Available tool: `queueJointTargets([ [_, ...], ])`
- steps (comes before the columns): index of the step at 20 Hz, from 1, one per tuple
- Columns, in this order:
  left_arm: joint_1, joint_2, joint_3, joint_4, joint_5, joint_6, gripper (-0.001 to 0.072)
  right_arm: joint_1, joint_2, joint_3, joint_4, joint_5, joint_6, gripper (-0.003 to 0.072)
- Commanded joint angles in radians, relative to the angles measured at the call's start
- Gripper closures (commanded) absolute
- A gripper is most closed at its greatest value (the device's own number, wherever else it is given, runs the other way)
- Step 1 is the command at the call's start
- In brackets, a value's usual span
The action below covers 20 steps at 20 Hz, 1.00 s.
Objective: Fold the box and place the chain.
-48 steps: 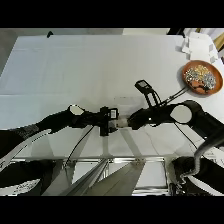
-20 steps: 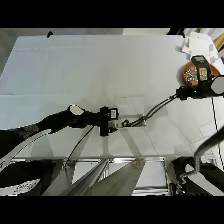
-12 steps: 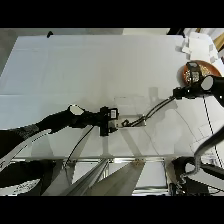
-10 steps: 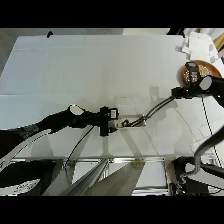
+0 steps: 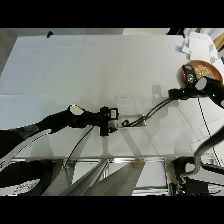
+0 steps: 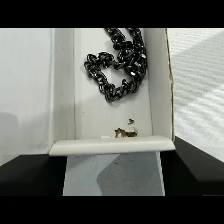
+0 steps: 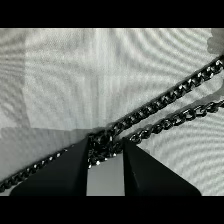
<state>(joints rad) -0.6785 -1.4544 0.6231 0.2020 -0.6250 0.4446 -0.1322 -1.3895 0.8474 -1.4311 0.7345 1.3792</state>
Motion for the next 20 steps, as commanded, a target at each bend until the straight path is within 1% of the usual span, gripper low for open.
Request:
queueJointTargets([
  [1, 0.0, 0.0, 0.0, 0.0, 0.0, 0.0, 0.0459, -0.001, -0.004, 0.0, 0.004, 0.006, 0.0, 0.0523],
  [3, 0.0, 0.0, 0.0, 0.0, 0.0, 0.0, 0.0459, -0.001, -0.004, 0.0, 0.011, 0.026, 0.0, 0.0679],
  [6, 0.0, 0.0, 0.0, 0.0, 0.0, 0.0, 0.0459, 0.0, 0.016, 0.0, 0.026, 0.084, -0.002, 0.0679],
  [8, 0.0, 0.0, 0.0, 0.0, 0.0, 0.0, 0.0459, -0.001, 0.069, 0.0, 0.026, 0.126, -0.013, 0.0679],
  [11, 0.0, 0.0, 0.0, 0.0, 0.0, 0.0, 0.0459, -0.001, 0.204, 0.0, 0.034, 0.214, -0.046, 0.0679],
  [13, 0.0, 0.0, 0.0, 0.0, 0.0, 0.0, 0.0459, -0.001, 0.31, 0.0, 0.077, 0.286, -0.086, 0.0679],
  [16, 0.0, 0.0, 0.0, 0.0, 0.0, 0.0, 0.0459, 0.0, 0.481, 0.0, 0.198, 0.407, -0.151, 0.0679],
  [20, 0.0, 0.0, 0.0, 0.0, 0.0, 0.0, 0.0459, 0.003, 0.687, 0.0, 0.372, 0.517, -0.209, 0.0679],
])
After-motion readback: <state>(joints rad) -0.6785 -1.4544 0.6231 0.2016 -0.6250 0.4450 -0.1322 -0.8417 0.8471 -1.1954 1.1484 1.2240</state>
